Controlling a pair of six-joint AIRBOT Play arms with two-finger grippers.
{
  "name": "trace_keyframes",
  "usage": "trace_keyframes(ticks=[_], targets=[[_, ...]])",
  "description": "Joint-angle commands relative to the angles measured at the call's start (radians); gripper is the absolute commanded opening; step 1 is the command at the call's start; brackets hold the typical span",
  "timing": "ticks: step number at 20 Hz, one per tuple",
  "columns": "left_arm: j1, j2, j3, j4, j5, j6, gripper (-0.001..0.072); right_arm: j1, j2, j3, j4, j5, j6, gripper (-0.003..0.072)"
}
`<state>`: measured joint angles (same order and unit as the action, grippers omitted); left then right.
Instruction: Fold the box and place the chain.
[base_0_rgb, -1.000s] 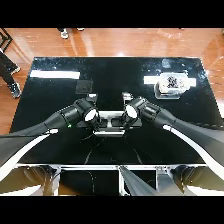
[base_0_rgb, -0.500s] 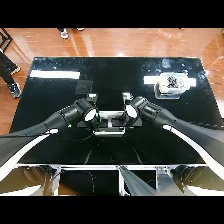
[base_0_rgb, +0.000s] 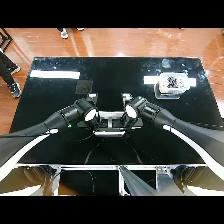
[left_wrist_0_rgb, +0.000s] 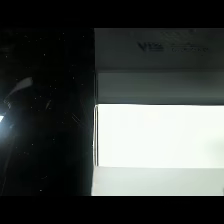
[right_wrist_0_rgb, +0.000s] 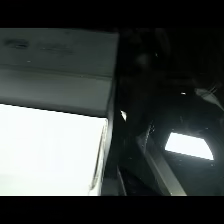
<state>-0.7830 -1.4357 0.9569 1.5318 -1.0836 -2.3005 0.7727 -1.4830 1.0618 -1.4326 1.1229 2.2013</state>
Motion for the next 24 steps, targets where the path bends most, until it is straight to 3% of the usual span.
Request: trace_keyframes(ticks=[1, 4, 8, 9, 10, 11, 15, 19, 21, 24], targets=[[0.0, 0.0, 0.0, 0.0, -0.002, 0.001, 0.0026, 0.0, 0.0, 0.001, -0.003, -0.012, -0.002, 0.0176], [0.0, 0.0, 0.0, 0.0, -0.001, 0.001, 0.0026, 0.0, 0.0, 0.001, 0.011, -0.018, -0.006, 0.0021], [0.0, 0.0, 0.0, 0.0, -0.002, 0.001, 0.0026, 0.0, 0.0, 0.001, 0.029, -0.049, -0.006, 0.0023], [0.0, 0.0, 0.0, 0.0, -0.002, 0.001, 0.0026, 0.0, 0.0, 0.001, 0.029, -0.051, -0.006, 0.0125], [0.0, 0.0, 0.0, 0.0, -0.002, 0.001, 0.0026, -0.003, 0.0, 0.003, 0.025, -0.045, -0.006, 0.0335], [0.0, 0.0, 0.0, 0.0, -0.002, 0.001, 0.0026, -0.007, 0.003, 0.008, 0.021, -0.027, -0.006, 0.0384], [0.0, 0.0, 0.0, 0.0, -0.002, 0.001, 0.0026, -0.047, 0.098, 0.012, -0.001, 0.039, -0.101, 0.0384], [0.0, 0.0, 0.0, 0.001, -0.002, 0.001, 0.0026, -0.074, 0.305, 0.012, -0.038, 0.151, -0.227, 0.0366], [0.0, 0.0, 0.0, 0.0, -0.001, 0.001, 0.0026, -0.09, 0.413, 0.012, -0.145, 0.185, -0.231, 0.0367], [0.0, 0.0, 0.0, 0.0, -0.002, 0.001, 0.0026, -0.164, 0.511, 0.012, -0.437, 0.18, -0.184, 0.0365]])
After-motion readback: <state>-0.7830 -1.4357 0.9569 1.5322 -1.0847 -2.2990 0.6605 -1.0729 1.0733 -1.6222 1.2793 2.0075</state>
